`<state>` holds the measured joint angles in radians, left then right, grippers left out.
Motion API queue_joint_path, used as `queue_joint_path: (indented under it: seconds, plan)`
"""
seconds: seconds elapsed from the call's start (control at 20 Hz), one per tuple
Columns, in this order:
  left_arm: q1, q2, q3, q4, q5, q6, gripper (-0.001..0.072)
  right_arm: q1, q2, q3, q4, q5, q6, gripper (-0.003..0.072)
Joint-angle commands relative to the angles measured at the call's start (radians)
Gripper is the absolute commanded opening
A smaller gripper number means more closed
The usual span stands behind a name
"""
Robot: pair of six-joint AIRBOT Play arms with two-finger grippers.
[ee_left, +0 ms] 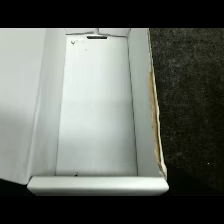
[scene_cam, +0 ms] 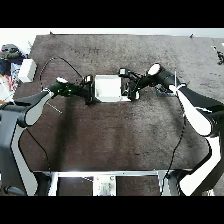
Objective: Fold the box and place the chain.
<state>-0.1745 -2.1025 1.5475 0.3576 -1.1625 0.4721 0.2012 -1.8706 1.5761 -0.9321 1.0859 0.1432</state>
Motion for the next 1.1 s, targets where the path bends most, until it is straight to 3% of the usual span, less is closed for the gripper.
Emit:
queue_joint_path:
  seconds: [0.0, 0.3, 0.35, 0.5, 0.75, 1.05]
  plan:
    - [0.0, 0.0, 0.0, 0.0, 0.0, 0.0, 0.0163, -0.034, 0.031, 0.001, -0.044, 0.051, 0.211, 0.0093]
    - [0.0, 0.0, 0.0, 0.0, 0.0, 0.0, 0.0163, -0.149, 0.112, 0.001, -0.036, 0.105, 0.589, 0.009]
    - [0.0, 0.0, 0.0, 0.0, 0.0, 0.0, 0.0163, -0.179, 0.111, -0.001, -0.029, 0.124, 0.642, 0.0014]
    - [0.0, 0.0, 0.0, 0.0, 0.0, 0.0, 0.0163, -0.243, 0.11, -0.016, -0.021, 0.129, 0.774, 0.0013]
    - [0.0, 0.0, 0.0, 0.001, 0.0, 0.0, 0.0163, -0.266, 0.093, -0.086, -0.021, 0.079, 0.866, 0.0013]
    - [0.0, 0.0, 0.0, 0.0, 0.0, 0.0, 0.0163, -0.192, 0.022, -0.103, -0.022, 0.0, 0.893, 0.0013]
